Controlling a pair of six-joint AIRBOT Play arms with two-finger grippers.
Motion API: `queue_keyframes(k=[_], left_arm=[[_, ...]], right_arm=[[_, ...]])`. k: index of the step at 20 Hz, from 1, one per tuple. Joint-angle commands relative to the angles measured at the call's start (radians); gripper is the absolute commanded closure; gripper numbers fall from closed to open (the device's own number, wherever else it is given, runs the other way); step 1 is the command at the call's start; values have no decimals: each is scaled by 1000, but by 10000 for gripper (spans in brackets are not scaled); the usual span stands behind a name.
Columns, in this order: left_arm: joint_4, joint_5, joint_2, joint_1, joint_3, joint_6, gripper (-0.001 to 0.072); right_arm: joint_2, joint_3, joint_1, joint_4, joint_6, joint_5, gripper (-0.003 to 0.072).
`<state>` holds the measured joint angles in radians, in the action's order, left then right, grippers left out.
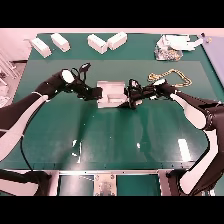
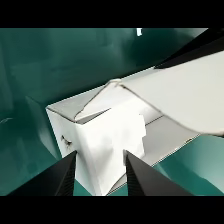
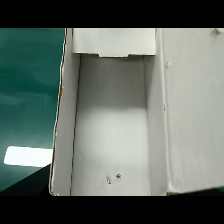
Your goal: Fold the box and place the chain.
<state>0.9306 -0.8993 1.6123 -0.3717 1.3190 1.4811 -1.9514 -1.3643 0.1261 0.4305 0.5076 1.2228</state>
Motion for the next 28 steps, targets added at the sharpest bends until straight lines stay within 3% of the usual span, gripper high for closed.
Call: queue_keyframes(k=[1, 7, 13, 20, 28], left_arm=[[-36, 8, 0, -6, 11, 12, 333], [-17, 10, 9, -7, 10, 26, 334], [187, 39, 23, -58, 13, 225, 334], [193, 40, 40, -65, 19, 274, 362], [292, 62, 40, -111, 21, 397, 362]], right_arm=[[0, 0, 1, 0, 1, 1, 111], [0, 0, 1, 0, 1, 1, 111], [0, 0, 1, 0, 1, 1, 110], [0, 0, 1, 0, 1, 1, 111], [0, 0, 1, 0, 1, 1, 111]])
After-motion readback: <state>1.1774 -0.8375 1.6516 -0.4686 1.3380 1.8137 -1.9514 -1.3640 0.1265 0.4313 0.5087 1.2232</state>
